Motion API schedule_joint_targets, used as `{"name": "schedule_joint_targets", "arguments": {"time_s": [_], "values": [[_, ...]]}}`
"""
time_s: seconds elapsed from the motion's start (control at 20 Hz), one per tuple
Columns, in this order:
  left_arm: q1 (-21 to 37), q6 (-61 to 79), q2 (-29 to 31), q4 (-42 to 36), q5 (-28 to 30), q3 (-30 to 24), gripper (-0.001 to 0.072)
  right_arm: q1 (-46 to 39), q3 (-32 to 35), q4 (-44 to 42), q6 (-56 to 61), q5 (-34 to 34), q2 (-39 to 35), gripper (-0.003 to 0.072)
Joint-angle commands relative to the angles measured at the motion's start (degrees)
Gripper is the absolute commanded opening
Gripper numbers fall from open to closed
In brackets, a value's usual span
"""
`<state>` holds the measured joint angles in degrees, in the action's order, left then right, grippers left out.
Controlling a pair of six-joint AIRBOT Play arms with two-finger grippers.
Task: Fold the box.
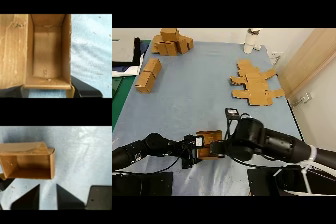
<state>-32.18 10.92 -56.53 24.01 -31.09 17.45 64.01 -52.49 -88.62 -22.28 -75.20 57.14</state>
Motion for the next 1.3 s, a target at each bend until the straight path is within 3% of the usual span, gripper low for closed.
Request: {"name": "schedule_joint_targets", "arguments": {"time_s": [0.0,0.1,0.2,0.25,0.35,0.45,0.55,0.7,0.95,1.25], "values": [[0.04,0.02,-0.02,0.02,-0.02,0.02,0.0483,-3.06,1.09,4.09,0.33,-10.34,-6.23,0.0041],[0.02,0.02,-0.02,0.00,-0.02,0.02,0.0483,-10.84,3.93,4.59,-9.16,-9.75,-7.32,0.0004],[0.04,0.02,-0.02,0.02,0.00,0.02,0.0483,-21.86,7.50,0.04,-23.50,-0.35,-6.34,0.0004],[0.02,0.02,-0.02,0.02,0.00,0.02,0.0483,-28.89,9.55,-6.12,-33.55,6.60,-4.52,0.0004],[0.04,0.02,-0.02,0.02,-0.02,0.02,0.0483,-42.21,11.80,-26.47,-58.66,17.03,2.19,0.0004],[0.02,0.02,-0.02,0.02,0.00,0.02,0.0483,-51.08,10.49,-50.80,-85.79,14.71,11.10,0.0003],[0.02,0.02,-0.02,0.02,-0.02,0.02,0.0483,-53.55,6.99,-63.04,-103.06,4.72,18.95,0.0003],[0.02,0.02,-0.02,0.00,-0.02,0.02,0.0483,-50.64,2.89,-64.41,-111.62,-3.85,23.08,0.0003],[0.02,0.02,-0.02,0.00,-0.04,0.02,0.0483,-44.30,4.09,-62.47,-117.57,-4.04,19.08,0.0003],[0.02,0.02,-0.02,0.02,0.00,0.02,0.0483,-32.50,12.59,-53.16,-119.71,16.50,6.80,0.0004]]}}
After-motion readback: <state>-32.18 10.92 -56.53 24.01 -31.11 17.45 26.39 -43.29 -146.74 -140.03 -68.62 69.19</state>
